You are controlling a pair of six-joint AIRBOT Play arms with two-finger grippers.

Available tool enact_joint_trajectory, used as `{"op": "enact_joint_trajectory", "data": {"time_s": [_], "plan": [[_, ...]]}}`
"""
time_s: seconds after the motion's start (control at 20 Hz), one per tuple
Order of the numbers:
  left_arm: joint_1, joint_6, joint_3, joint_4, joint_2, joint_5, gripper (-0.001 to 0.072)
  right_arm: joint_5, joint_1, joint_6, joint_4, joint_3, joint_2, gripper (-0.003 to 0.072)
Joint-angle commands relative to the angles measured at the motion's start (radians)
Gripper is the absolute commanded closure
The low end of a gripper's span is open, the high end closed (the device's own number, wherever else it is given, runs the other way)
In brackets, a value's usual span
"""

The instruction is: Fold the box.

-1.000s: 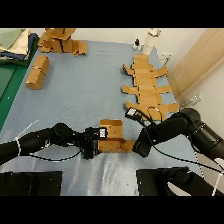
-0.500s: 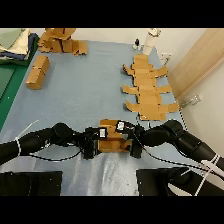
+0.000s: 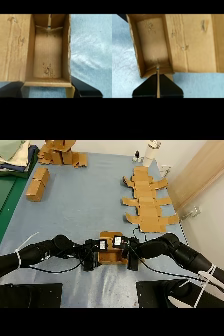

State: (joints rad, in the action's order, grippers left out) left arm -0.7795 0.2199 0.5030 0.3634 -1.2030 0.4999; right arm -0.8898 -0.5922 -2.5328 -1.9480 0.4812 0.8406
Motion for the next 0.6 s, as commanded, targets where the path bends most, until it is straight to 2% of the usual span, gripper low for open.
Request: {"op": "enact_joint_trajectory", "data": {"time_s": [0.0, 0.1, 0.15, 0.2, 0.25, 0.35, 0.45, 0.55], "plan": [[0.000, 0.000, 0.000, 0.000, 0.000, 0.000, 0.0198, 0.026, -0.016, -0.016, -0.022, -0.001, 0.002, 0.0646], [0.000, 0.000, 0.000, 0.000, 0.000, 0.000, 0.0198, 0.044, -0.039, -0.016, -0.025, -0.001, 0.002, 0.0638], [0.000, 0.000, 0.000, 0.000, 0.000, 0.000, 0.0198, 0.045, -0.047, -0.016, -0.031, -0.001, 0.002, 0.0528], [0.000, 0.000, 0.001, 0.000, 0.000, 0.000, 0.0198, 0.045, -0.052, -0.016, -0.035, -0.001, 0.002, 0.0351], [0.000, 0.000, 0.000, 0.000, 0.000, 0.000, 0.0198, 0.045, -0.053, -0.015, -0.037, -0.002, 0.002, 0.0264], [0.000, 0.000, 0.000, 0.000, 0.000, 0.000, 0.0198, 0.044, -0.054, -0.016, -0.038, -0.012, 0.002, 0.0262], [0.000, 0.000, 0.001, 0.000, 0.000, 0.000, 0.0198, 0.044, -0.054, -0.015, -0.039, -0.028, 0.002, 0.0151], [0.000, 0.000, 0.000, 0.000, 0.000, 0.000, 0.0198, 0.044, -0.054, -0.015, -0.038, -0.039, 0.002, 0.0145]]}}
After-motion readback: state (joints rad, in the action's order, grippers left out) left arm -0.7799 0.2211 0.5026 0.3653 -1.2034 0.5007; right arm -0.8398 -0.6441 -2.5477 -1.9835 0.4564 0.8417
